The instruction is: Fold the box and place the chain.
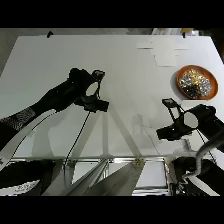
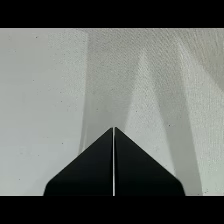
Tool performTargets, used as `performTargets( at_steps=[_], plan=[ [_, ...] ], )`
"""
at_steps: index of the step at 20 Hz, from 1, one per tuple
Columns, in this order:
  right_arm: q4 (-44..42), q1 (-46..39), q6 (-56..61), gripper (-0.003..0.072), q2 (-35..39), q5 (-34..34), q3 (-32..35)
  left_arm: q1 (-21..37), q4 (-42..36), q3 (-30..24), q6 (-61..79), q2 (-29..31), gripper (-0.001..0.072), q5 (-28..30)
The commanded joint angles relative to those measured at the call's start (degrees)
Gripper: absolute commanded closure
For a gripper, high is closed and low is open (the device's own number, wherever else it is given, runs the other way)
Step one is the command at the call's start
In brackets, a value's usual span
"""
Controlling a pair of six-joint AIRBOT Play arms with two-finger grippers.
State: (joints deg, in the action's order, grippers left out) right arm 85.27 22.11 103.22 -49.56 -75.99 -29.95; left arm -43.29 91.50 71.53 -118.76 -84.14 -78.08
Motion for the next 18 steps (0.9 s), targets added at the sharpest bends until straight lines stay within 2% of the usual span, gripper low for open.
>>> performTargets(
  at_steps=[1,4,7,10,13,14,16,18],
  plan=[
    [0.24,-0.02,0.02,0.0673,-0.02,3.5,0.0,-0.02,0.02,0.0,0.02,0.04,0.0699,0.02],
    [1.4,-0.13,0.39,0.0672,-0.02,8.09,-0.33,-0.02,0.02,0.0,0.02,0.04,0.0699,0.02],
    [12.57,-5.66,1.81,0.0674,-0.02,4.94,-3.85,-0.02,0.02,0.0,0.02,0.04,0.0699,0.0],
    [25.9,-18.67,-1.2,0.0674,-0.02,-0.13,-7.1,-0.02,0.0,0.0,0.02,0.04,0.0699,0.0],
    [31.56,-33.86,-7.87,0.0669,-0.02,3.15,-7.3,-0.02,0.0,0.0,0.02,0.04,0.0699,0.02],
    [31.28,-38.69,-10.47,0.0574,-0.02,5.31,-7.3,-0.02,0.0,0.0,0.04,0.04,0.0699,0.02],
    [31.32,-46.29,-17.14,0.023,-0.07,8.68,-7.3,-0.02,0.0,0.0,0.02,0.04,0.0699,0.02],
    [31.28,-51.3,-18.03,0.021,-1.29,12.15,-7.32,-0.02,0.0,0.0,0.04,0.04,0.0699,0.02]
  ],
)
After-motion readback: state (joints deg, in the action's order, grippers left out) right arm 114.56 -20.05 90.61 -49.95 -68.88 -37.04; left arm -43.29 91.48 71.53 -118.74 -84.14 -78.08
